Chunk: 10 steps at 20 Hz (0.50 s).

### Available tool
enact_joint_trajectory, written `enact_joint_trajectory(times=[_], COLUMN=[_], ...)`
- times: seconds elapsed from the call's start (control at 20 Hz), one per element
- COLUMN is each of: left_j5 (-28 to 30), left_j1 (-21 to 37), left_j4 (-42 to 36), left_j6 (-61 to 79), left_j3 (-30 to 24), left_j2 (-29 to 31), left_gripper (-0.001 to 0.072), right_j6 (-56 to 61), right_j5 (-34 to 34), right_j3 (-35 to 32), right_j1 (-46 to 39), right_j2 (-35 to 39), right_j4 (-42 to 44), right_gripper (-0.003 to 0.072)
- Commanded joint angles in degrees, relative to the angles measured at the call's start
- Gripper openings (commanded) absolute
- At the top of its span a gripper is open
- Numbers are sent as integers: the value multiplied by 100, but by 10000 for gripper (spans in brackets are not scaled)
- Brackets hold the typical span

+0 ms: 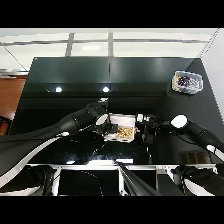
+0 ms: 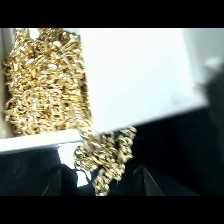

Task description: Fold the box and place the chain.

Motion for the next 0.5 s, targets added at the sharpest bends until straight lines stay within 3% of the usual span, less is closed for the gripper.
enact_joint_trajectory(times=[0.0,0.05,0.1,0.15,0.2,0.35,0.45], left_j5=[0,-2,-2,-4,-4,-4,-2], left_j1=[2,2,2,2,2,2,2], left_j4=[0,0,0,0,0,0,0], left_j6=[0,0,0,0,0,0,0], left_j3=[2,2,2,2,2,2,2], left_j2=[0,0,0,0,0,0,0], left_gripper=[31,31,31,31,31,31,31], right_j6=[-66,-63,-59,-55,52,549,909], right_j5=[-240,-326,-328,-334,-376,-389,-352], right_j3=[22,22,22,22,22,22,22], right_j1=[240,308,317,315,304,205,63], right_j2=[-160,-160,-160,-157,-153,-68,125], right_j4=[17,17,13,-39,-157,-490,-811], right_gripper=[545,517,379,189,129,127,15])
